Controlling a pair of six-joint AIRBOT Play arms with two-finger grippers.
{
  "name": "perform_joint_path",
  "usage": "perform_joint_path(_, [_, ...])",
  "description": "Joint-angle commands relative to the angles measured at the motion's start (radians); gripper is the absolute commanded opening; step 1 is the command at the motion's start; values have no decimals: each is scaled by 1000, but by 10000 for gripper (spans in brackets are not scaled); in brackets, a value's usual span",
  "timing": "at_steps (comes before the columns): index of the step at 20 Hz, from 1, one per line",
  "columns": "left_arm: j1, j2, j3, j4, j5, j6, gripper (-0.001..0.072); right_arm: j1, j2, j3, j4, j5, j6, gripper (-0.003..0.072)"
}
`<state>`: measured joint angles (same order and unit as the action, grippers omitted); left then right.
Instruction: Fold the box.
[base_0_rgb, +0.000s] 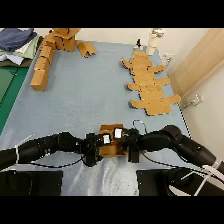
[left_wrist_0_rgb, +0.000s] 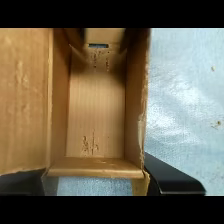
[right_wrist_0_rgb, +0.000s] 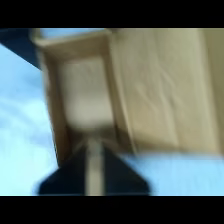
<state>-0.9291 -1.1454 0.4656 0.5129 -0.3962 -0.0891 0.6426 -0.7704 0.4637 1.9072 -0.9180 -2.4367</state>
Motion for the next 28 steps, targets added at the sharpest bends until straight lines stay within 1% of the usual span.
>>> perform_joint_path(1, [0,-1,1,3,1,4,446,-1,93,80,-362,-263,478,11])
perform_joint_path(3, [0,-1,1,3,1,4,446,-7,165,111,-544,-387,636,2])
perform_joint_path(5, [0,-1,1,3,1,4,446,-29,221,112,-703,-444,829,2])
perform_joint_path(6, [0,-1,1,3,1,4,446,-57,230,108,-737,-473,915,2])
perform_joint_path(7, [0,-1,1,3,1,4,446,-103,227,100,-725,-497,986,1])
perform_joint_path(8, [0,-1,1,3,1,4,446,-151,220,84,-681,-496,1021,2])
perform_joint_path(9, [0,-1,1,3,1,4,446,-203,209,63,-602,-480,1026,2])
perform_joint_path(12, [0,-1,0,3,1,4,446,-302,159,-20,-316,-356,990,1])
perform_joint_path(15, [0,-1,1,3,1,3,446,-301,78,-97,-84,-172,904,2])
perform_joint_path(16, [0,-1,1,3,1,3,446,-294,48,-108,-16,-143,869,1])
perform_joint_path(18, [0,-1,1,3,1,3,446,-277,-4,-109,89,-122,792,1])
perform_joint_path(21, [0,-1,1,3,0,4,446,-230,-19,-106,148,-88,759,1])
perform_joint_path(23, [0,-1,0,3,1,4,446,-201,-3,-87,158,-100,760,1])
perform_joint_path(26, [0,-1,1,3,1,4,446,-179,66,-42,143,-124,768,1])
perform_joint_path(28, [0,-1,1,3,1,3,446,-179,107,-23,82,-145,819,1])
